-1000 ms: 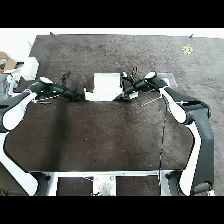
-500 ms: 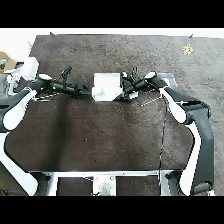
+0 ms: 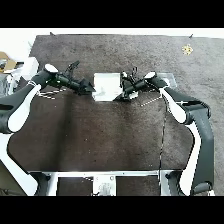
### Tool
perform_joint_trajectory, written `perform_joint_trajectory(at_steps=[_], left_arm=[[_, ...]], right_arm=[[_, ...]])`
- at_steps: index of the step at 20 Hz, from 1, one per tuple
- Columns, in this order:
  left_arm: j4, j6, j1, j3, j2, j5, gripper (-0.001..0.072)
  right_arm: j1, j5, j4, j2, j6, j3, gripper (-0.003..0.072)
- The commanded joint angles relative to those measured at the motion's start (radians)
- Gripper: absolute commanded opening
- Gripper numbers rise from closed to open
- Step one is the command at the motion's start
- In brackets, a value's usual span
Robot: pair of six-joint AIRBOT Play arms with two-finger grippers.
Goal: Fold the box and place the chain.
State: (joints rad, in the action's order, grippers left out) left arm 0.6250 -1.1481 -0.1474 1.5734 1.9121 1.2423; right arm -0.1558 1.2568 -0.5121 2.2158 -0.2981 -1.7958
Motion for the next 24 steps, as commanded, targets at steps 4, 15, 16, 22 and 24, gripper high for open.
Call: perform_joint_trajectory(at_steps=[4, 15, 16, 22, 24], left_arm=[[0.260, -0.279, -0.081, 0.106, 0.001, 0.000, 0.0361], [0.587, -0.585, -0.230, 0.208, 0.019, -0.064, 0.0362], [0.597, -0.603, -0.235, 0.221, 0.032, -0.057, 0.0362], [0.794, -0.746, -0.299, 0.304, 0.072, -0.002, 0.0360], [0.883, -0.811, -0.325, 0.307, 0.072, 0.000, 0.0342]], right_arm=[[-0.001, 0.000, 0.000, 0.000, 0.000, -0.001, 0.0437], [-0.001, 0.000, 0.000, 0.000, 0.000, -0.001, 0.0437], [-0.001, 0.000, 0.000, 0.000, 0.000, -0.001, 0.0437], [-0.001, 0.000, 0.000, 0.000, 0.000, -0.001, 0.0437], [-0.001, 0.001, 0.000, 0.000, 0.000, -0.001, 0.0437]])
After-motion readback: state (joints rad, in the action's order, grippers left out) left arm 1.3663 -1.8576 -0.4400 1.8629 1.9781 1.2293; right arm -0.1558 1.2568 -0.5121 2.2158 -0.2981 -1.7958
